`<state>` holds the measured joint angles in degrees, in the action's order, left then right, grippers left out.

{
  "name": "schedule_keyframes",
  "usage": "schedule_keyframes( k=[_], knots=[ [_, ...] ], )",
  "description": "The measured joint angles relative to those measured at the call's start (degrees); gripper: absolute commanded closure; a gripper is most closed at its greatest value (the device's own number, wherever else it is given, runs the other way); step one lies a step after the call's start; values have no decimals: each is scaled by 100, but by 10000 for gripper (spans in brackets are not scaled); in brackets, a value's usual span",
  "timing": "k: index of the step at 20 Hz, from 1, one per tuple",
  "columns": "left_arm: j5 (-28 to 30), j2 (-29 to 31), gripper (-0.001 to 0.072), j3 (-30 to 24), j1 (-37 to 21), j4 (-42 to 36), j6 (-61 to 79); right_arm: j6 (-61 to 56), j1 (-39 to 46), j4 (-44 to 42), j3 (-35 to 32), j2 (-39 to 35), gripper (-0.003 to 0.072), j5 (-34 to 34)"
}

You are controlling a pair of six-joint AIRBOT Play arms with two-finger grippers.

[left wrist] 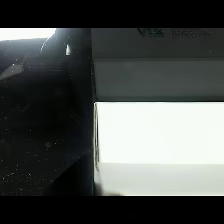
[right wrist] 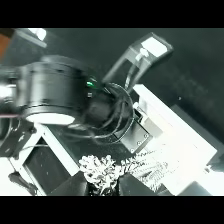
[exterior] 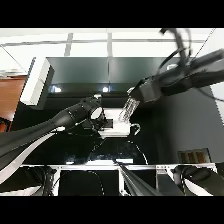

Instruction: Fold the box and place the chain.

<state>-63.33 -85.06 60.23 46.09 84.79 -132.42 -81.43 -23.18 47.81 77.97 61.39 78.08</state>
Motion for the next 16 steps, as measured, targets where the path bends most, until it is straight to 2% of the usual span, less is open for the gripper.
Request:
schedule_keyframes(
  k=[7, 12, 14, 16],
  knots=[
    [2, 0, 682, 0, 0, 0, 0, -420, -472, -92, -1937, 94, 672, -2072],
    [4, 0, 682, 0, 2, 0, 0, -560, -671, -81, -2590, 146, 669, -2608],
    [4, 0, 682, 0, 2, 0, 0, -584, -693, -70, -2675, 157, 478, -2653],
    [4, 0, 682, 0, 0, 0, 0, -586, -704, -81, -2721, 157, 478, -2658]
  ],
)
